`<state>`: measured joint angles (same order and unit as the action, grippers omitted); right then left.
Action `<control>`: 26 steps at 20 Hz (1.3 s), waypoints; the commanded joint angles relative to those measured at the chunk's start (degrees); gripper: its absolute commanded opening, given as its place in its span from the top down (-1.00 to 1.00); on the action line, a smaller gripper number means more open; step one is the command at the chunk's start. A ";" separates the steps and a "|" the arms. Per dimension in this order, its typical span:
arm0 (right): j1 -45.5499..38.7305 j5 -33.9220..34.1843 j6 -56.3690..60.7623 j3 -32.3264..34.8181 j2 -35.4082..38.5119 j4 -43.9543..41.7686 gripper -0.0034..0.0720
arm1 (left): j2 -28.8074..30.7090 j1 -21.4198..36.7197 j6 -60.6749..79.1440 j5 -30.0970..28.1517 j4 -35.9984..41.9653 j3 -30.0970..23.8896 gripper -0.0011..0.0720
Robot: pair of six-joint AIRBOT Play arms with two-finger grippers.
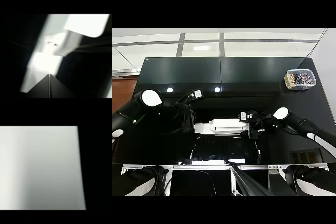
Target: Fold the box and place the chain.
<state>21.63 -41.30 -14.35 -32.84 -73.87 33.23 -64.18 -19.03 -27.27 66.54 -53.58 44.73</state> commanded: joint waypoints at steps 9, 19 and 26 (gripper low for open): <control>0.04 0.00 -0.02 0.04 0.00 0.00 0.13 | -4.31 -5.09 5.90 -35.47 40.94 -5.57 0.90; 0.04 -0.02 0.00 0.04 0.00 0.00 0.12 | -20.96 -6.21 -8.26 -13.51 10.12 6.69 0.90; 0.02 -0.02 0.00 0.04 0.00 -0.02 0.12 | -15.10 -0.48 -9.25 -8.07 8.39 14.97 0.91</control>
